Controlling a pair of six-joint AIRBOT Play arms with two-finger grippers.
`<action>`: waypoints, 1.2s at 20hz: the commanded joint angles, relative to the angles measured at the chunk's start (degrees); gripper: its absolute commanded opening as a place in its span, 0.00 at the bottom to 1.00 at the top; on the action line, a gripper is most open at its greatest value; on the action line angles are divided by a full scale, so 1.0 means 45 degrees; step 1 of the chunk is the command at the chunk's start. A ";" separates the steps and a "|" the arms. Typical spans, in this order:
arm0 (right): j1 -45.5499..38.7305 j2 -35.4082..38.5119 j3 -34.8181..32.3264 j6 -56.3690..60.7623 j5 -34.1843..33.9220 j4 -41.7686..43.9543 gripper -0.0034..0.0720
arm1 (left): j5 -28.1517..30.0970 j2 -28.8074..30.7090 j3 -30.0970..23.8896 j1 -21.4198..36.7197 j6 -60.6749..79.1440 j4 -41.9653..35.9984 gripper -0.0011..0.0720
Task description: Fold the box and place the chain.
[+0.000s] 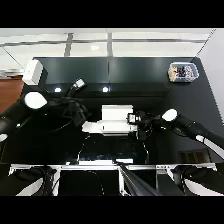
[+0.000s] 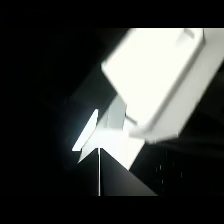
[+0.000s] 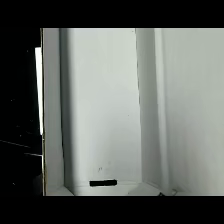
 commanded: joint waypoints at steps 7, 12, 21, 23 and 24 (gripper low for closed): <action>0.0000 0.0000 0.0005 -0.0029 0.0068 -0.0068 0.24 | 0.2909 -0.0287 -0.1671 -0.1593 0.7417 0.0753 0.99; 0.0000 0.0000 0.0005 -0.0029 0.0063 -0.0068 0.24 | 0.2652 -0.1787 -0.1389 -0.2550 0.7446 0.0087 0.98; 0.0000 0.0000 0.0005 -0.0029 0.0063 -0.0063 0.24 | 0.3317 -0.2011 -0.1360 -0.3026 0.7475 -0.1297 0.44; 0.0000 0.0000 0.0005 -0.0029 0.0058 -0.0068 0.24 | 0.2953 -0.2011 -0.1360 -0.3026 0.7480 -0.1321 0.23; 0.0000 0.0000 0.0005 -0.0029 0.0058 -0.0068 0.24 | 0.2871 -0.2011 -0.1360 -0.3026 0.7480 -0.1447 0.23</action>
